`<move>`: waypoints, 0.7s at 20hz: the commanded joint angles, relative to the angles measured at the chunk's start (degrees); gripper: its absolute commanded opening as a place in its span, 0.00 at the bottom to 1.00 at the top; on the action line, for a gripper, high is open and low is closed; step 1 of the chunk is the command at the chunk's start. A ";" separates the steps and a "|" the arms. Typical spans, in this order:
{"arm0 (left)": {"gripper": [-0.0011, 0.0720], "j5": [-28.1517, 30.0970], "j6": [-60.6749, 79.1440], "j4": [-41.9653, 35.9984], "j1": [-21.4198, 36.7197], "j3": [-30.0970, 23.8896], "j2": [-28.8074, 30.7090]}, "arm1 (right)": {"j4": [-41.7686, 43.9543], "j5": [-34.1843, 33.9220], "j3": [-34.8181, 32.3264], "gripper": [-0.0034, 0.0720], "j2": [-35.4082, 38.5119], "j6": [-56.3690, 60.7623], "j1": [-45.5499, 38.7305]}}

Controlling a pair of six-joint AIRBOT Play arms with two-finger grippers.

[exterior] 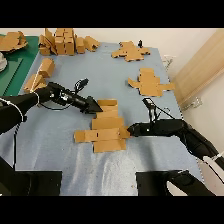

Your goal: Fold the box.

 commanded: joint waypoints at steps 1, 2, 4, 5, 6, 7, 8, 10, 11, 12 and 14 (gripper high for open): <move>0.29 -2.97 0.85 0.74 -0.04 0.11 -0.04 | 0.02 -0.04 -0.02 0.05 0.04 0.04 0.04; 0.29 -2.99 0.83 0.76 -0.22 0.11 -0.04 | 0.02 -0.04 -0.02 0.05 0.04 0.04 0.04; 0.29 -2.89 1.07 1.05 -0.94 0.11 -0.15 | 0.02 -0.04 -0.02 0.05 0.04 0.04 0.04; 0.29 -2.80 1.27 1.40 -1.49 0.11 -0.17 | 0.02 -0.04 -0.02 0.05 0.04 0.02 0.04; 0.29 -2.71 1.46 1.38 -1.90 0.11 -0.20 | 0.02 -0.07 -0.02 0.05 0.04 0.04 0.04; 0.29 -2.43 1.46 1.40 -2.19 0.11 -0.20 | 0.02 -0.07 -0.02 0.05 0.02 0.04 0.04; 0.29 -2.21 1.44 1.38 -2.34 0.11 -0.20 | 0.02 -0.07 -0.02 0.05 0.02 0.02 0.04; 0.29 -1.64 1.44 1.38 -2.40 0.11 -0.20 | 0.02 -0.07 -0.02 0.05 0.04 0.02 0.04; 0.29 -1.49 1.44 1.40 -2.51 0.11 -0.20 | 0.02 -0.07 -0.02 0.05 0.02 0.04 0.04; 0.29 -1.46 1.44 1.40 -2.64 0.11 -0.20 | 0.02 -0.07 -0.02 0.05 0.04 0.04 0.04; 0.29 -1.27 1.49 1.42 -2.97 0.11 -0.20 | 0.02 -0.07 -0.02 0.05 0.04 0.02 0.04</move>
